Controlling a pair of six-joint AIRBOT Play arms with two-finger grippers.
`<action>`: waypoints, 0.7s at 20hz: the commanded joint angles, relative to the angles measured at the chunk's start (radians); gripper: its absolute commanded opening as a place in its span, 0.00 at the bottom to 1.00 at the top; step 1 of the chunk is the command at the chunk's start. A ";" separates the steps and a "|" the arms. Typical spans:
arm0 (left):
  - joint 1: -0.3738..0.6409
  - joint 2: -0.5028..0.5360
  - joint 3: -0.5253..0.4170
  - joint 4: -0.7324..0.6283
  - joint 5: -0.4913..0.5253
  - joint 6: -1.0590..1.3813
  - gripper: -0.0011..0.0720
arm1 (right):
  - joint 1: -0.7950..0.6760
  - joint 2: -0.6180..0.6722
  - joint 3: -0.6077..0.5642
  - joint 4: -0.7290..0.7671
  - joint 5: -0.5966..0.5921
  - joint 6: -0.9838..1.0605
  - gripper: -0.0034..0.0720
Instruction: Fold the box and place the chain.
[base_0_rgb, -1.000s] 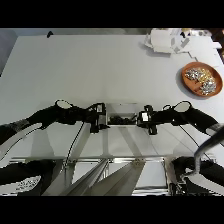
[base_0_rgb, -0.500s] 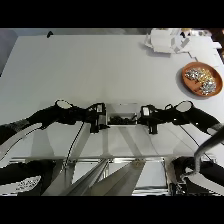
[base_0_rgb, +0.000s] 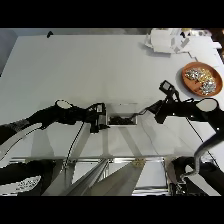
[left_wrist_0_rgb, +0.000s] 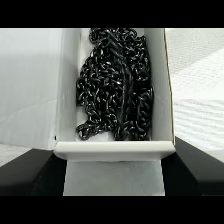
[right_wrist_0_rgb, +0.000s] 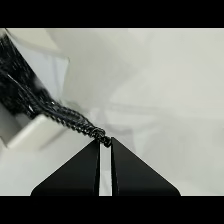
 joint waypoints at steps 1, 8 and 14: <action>0.000 0.000 0.000 0.000 0.000 0.000 0.30 | -0.004 0.063 0.108 0.040 0.179 0.179 0.06; 0.000 0.000 0.000 0.000 0.000 0.000 0.30 | 0.306 0.025 0.359 0.068 0.184 0.240 0.06; 0.000 0.000 0.000 0.000 0.000 0.000 0.30 | 0.461 -0.166 0.401 -0.042 0.091 0.332 0.06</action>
